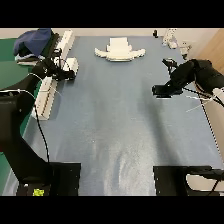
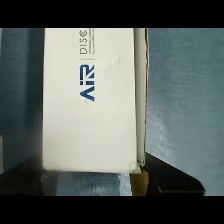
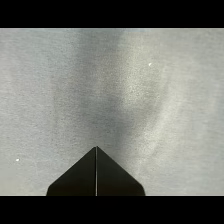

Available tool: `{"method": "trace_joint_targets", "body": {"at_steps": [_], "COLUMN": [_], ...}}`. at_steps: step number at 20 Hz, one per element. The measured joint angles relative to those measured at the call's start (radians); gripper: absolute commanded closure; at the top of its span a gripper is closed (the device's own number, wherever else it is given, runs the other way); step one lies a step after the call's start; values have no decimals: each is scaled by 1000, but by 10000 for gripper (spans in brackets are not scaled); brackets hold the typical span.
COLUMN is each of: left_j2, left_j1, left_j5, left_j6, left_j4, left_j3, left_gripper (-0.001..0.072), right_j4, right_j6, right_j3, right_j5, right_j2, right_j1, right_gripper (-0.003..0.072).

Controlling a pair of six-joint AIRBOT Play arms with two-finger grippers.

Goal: Fold the box.

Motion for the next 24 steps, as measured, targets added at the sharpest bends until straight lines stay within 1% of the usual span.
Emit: {"method": "trace_joint_targets", "body": {"at_steps": [2,4,8,16,24], "left_j2": [-39,-64,-91,-117,-121], "left_j1": [4,6,6,3,2], "left_j5": [-8,-1,35,66,87], "left_j6": [-31,-51,-66,-65,-66], "left_j4": [21,46,92,122,108], "left_j3": [56,91,125,138,138], "left_gripper": [188,188,188,188,188], "right_j4": [0,0,0,0,0], "right_j6": [0,0,0,0,0], "right_j3": [0,0,0,0,0], "right_j5": [0,0,0,0,0], "right_j2": [0,0,0,0,0], "right_j1": [0,0,0,0,0], "right_gripper": [681,681,681,681,681]}}
